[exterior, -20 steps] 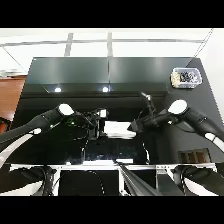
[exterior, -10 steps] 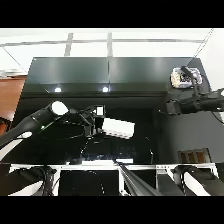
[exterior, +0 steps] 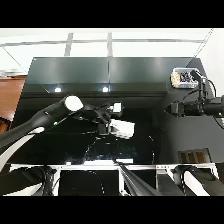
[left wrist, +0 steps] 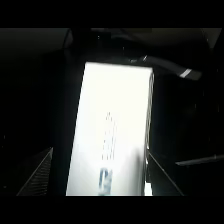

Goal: Fold the box and place the chain.

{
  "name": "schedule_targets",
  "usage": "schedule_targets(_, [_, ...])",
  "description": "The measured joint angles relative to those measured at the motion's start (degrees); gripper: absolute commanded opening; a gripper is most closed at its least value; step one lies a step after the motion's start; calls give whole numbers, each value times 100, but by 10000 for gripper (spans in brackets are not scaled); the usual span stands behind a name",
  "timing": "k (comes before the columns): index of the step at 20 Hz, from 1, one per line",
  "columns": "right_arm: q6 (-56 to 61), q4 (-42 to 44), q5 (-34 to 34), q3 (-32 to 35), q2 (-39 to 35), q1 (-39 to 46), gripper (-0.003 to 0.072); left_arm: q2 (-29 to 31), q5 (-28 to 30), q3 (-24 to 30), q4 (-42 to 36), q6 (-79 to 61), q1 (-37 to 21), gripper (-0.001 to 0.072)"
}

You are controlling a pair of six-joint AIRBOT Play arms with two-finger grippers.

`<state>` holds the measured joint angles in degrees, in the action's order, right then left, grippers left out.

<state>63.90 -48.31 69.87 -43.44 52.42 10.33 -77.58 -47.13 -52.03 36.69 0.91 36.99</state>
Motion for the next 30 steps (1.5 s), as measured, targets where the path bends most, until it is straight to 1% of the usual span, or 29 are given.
schedule_targets(2, [-2, 4, -70, 42, 0, 9, 13, -275, -55, -249, -2, 356, 76, 718])
schedule_targets(5, [-7, 7, -144, 70, 0, 9, 13, -542, -236, -439, 31, 675, 133, 719])
schedule_targets(7, [-20, 9, -186, 79, -2, 9, 13, -647, -365, -498, 131, 796, 173, 718])
schedule_targets(12, [-63, 4, -236, 92, 0, 9, 13, -745, -632, -675, 702, 940, 387, 718])
schedule_targets(17, [-103, -2, -289, 94, -2, 9, 13, -767, -706, -798, 1054, 977, 476, 718])
schedule_targets(20, [-107, -9, -328, 94, -2, 9, 13, -796, -713, -817, 1416, 984, 560, 718])
schedule_targets(23, [-111, -15, -387, 96, 0, 9, 13, -953, -623, -820, 1895, 986, 691, 718])
schedule_targets(24, [-114, -15, -428, 96, 0, 9, 13, -1016, -560, -824, 2026, 1010, 730, 704])
schedule_targets(25, [-116, -15, -470, 96, 0, 9, 13, -1058, -509, -824, 2120, 1058, 763, 521])
schedule_targets(26, [-116, -17, -503, 94, 0, 9, 13, -1086, -457, -839, 2208, 1174, 793, 303])
schedule_targets(27, [-118, -20, -520, 96, -2, 9, 13, -1091, -461, -868, 2288, 1331, 809, 275])
schedule_targets(30, [-118, -35, -529, 96, 0, 9, 13, -951, -446, -1014, 2625, 1937, 699, 275])
